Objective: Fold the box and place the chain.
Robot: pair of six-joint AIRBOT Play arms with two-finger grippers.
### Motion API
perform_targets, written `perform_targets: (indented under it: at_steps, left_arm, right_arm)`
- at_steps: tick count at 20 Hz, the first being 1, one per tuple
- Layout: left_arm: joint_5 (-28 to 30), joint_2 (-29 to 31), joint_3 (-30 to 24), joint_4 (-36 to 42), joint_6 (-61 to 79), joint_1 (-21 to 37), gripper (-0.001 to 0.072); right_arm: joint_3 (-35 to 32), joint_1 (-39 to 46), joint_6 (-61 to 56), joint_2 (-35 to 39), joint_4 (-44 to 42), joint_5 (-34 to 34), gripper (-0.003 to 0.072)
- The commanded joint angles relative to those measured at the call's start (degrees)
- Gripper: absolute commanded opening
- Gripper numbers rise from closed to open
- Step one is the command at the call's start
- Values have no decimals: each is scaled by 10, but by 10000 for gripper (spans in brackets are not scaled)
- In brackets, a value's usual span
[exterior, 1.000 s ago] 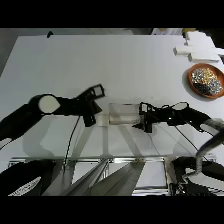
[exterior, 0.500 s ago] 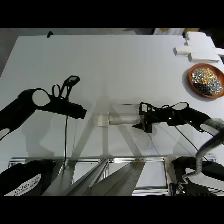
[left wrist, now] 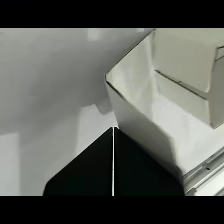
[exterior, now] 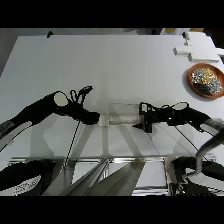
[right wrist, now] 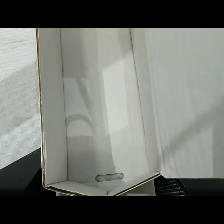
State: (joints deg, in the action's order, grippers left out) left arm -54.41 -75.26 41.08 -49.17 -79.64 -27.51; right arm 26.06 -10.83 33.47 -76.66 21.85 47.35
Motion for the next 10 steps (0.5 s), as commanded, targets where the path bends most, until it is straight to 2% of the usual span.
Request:
perform_targets:
  at_steps: [1, 5, 7, 10]
  left_arm:
    - [7, -6, 2, 41, 1, -14, 7]
    - [12, 21, 2, 51, 1, -26, 13]
    - [19, 42, 2, 52, 1, -26, 101]
    - [19, 55, 2, 52, 1, -30, 118]
  right_arm:
    - [0, 0, 0, 0, 0, 0, 398]
    - [0, 0, 0, 0, 0, 0, 398]
    - [0, 0, 0, 0, 0, 0, 398]
    - [0, 0, 0, 0, 0, 0, 398]
